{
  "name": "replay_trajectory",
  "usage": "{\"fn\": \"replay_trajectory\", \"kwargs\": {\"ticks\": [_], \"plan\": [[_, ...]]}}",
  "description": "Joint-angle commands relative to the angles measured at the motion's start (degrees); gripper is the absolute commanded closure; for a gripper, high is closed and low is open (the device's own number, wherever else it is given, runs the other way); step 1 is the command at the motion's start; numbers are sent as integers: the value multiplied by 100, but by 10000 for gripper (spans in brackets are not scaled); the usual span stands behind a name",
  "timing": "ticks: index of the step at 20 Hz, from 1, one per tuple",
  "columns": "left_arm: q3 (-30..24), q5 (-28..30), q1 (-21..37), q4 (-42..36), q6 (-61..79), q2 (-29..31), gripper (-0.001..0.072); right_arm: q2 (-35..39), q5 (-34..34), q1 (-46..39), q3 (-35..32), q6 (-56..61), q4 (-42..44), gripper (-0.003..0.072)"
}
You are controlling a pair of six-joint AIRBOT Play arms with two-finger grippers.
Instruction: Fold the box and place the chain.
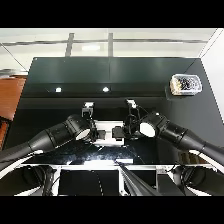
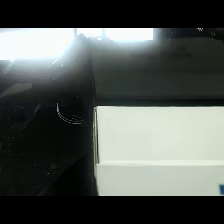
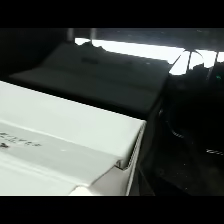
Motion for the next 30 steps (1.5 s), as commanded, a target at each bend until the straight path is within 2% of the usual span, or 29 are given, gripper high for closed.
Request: {"fn": "replay_trajectory", "kwargs": {"ticks": [1,5,11,18,20,30], "plan": [[7,-17,4,15,-17,0,681,-166,146,96,37,232,-334,222],[7,-15,4,17,-20,0,682,-260,142,111,37,247,-459,335],[7,-15,4,17,-20,0,681,-361,450,212,94,343,-765,336],[7,-15,4,15,-20,0,682,-780,796,402,483,516,-981,336],[7,-15,4,15,-20,0,682,-824,885,404,535,573,-1040,392],[7,20,4,17,-20,-2,681,-846,955,402,535,804,-1078,392]]}}
